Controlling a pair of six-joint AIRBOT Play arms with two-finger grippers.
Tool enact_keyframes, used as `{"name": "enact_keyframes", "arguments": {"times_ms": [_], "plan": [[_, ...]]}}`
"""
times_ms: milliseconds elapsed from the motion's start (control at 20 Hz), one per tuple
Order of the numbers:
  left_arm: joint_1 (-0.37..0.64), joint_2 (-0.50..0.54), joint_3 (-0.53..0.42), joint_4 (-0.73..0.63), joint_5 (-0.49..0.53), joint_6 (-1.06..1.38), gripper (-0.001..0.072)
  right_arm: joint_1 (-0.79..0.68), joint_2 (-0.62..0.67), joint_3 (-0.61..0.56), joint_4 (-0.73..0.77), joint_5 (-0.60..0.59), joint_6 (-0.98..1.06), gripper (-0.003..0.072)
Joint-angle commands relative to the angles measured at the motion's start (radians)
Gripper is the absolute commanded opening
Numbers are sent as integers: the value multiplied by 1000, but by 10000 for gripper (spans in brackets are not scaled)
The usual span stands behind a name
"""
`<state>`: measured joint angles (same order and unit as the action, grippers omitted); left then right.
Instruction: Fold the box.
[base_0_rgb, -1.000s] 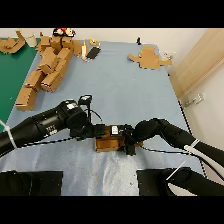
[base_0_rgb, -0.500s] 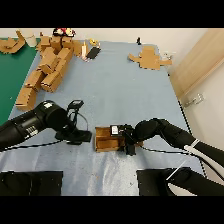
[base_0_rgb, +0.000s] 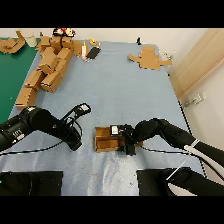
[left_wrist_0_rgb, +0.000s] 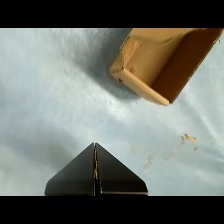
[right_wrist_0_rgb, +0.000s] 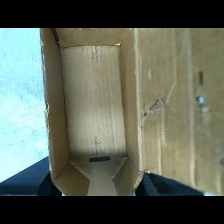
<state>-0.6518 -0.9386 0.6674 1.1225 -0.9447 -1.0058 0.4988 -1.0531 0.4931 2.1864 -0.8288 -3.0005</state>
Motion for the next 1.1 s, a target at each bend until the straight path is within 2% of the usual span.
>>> {"name": "enact_keyframes", "arguments": {"times_ms": [0,150,250,500,800,1050], "plan": [[-31,29,-56,-34,183,274,10,0,1,0,0,0,0,531],[-48,81,-201,-164,372,529,21,0,0,0,0,0,0,531],[-47,80,-279,-229,442,689,683,0,0,0,0,0,0,532],[-88,66,-269,-476,447,892,687,0,1,0,0,0,0,532],[-121,-23,-262,-544,455,991,687,0,1,0,0,0,0,532],[-121,-35,-257,-604,458,992,705,0,1,0,0,0,0,532]]}}
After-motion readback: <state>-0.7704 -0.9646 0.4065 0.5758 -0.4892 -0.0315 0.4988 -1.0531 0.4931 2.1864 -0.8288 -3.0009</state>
